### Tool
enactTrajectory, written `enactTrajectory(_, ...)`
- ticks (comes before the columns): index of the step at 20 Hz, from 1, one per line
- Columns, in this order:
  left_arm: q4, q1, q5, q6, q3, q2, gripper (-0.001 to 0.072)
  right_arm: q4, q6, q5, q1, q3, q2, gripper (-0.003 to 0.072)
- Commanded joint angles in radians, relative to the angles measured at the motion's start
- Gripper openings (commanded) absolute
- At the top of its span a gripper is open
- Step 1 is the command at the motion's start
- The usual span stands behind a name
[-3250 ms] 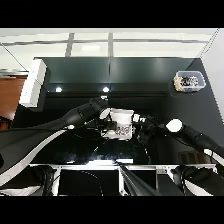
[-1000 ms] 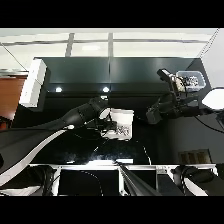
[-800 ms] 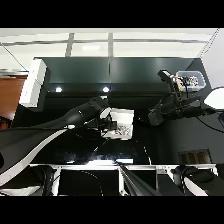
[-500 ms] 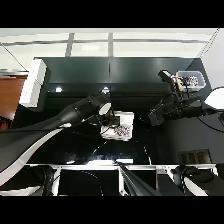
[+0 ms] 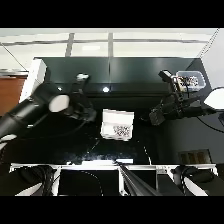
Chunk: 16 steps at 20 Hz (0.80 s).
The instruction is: Fold the box and place the chain.
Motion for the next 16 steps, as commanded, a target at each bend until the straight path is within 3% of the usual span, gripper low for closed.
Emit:
enactTrajectory(1,-0.164,0.233,0.164,0.19,-0.199,0.137,0.0498,-0.006,0.023,-0.013,-0.001,0.001,0.0,0.0377)
enactTrajectory(4,-0.571,0.424,0.391,0.517,-0.389,0.165,0.0496,-0.005,0.056,-0.032,-0.001,0.001,0.0,0.0376)
enactTrajectory(5,-0.716,0.449,0.416,0.709,-0.437,0.16,0.0496,-0.005,0.067,-0.032,-0.001,0.001,0.0,0.0377)
enactTrajectory(7,-0.888,0.447,0.342,1.091,-0.484,0.137,0.0496,-0.005,0.074,-0.03,0.0,0.001,0.0,0.0376)
enactTrajectory(10,-0.892,0.393,0.15,1.49,-0.487,0.102,0.0518,-0.005,0.077,-0.027,0.0,0.001,0.0,0.0376)
enactTrajectory(11,-0.877,0.373,0.151,1.557,-0.487,0.094,0.058,-0.006,0.077,-0.027,0.0,0.001,0.0,0.0376)
enactTrajectory(12,-0.872,0.357,0.169,1.64,-0.486,0.085,0.072,-0.006,0.077,-0.027,0.0,0.001,0.0,0.0376)
enactTrajectory(16,-0.875,0.303,0.235,2.1,-0.478,0.01,0.0716,-0.006,0.077,-0.026,0.0,0.001,0.0,0.0376)
